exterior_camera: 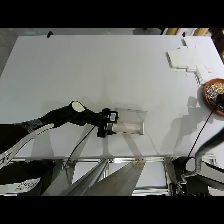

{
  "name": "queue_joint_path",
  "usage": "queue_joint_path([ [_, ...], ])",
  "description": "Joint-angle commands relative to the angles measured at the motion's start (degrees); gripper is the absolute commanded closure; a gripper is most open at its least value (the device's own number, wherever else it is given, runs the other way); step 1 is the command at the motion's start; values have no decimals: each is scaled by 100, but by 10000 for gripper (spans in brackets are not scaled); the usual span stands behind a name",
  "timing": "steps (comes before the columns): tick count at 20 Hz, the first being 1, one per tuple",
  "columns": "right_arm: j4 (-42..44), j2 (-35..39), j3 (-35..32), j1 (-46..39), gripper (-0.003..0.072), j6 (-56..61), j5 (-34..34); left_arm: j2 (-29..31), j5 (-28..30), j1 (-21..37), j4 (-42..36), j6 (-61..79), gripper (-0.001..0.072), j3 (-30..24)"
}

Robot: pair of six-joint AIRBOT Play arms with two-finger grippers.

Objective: Fold the box and place the chain.

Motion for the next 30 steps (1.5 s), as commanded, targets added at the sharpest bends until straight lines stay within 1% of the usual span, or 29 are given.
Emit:
queue_joint_path([
  [1, 2, -295, 7, -52, 528, -120, -223, 4, 2, 2, 0, 2, 308, 7],
  [5, 9, -476, 7, -55, 528, -166, -251, 4, 2, 2, 0, 2, 308, 7],
  [8, 186, -494, 7, -52, 528, -313, -369, 4, 2, 2, 0, 2, 308, 7],
  [14, 391, -693, 7, -52, 533, -407, -332, 4, 2, 2, 0, 2, 308, 7],
  [16, 348, -695, 7, -52, 670, -409, -173, 4, 2, 2, 0, 2, 308, 7],
  [17, 343, -638, 7, -52, 670, -407, -70, 4, 2, 2, 0, 2, 308, 7],
  [19, 374, -326, 7, -52, 670, -407, 98, 4, 2, 2, 0, 2, 308, 7],
  [21, 415, 227, 7, -13, 670, -404, 192, 4, 4, 2, 0, 2, 308, 7],
  [24, 1021, 1246, 7, 160, 670, -411, 409, 4, 2, 2, 0, 2, 308, 7],
  [27, 1744, 2155, 4, 507, 670, -732, 935, 4, 2, 2, 2, 2, 308, 7],
  [30, 2380, 2914, 4, 1001, 670, -861, 1698, 4, 2, 2, 0, 2, 308, 7],
])
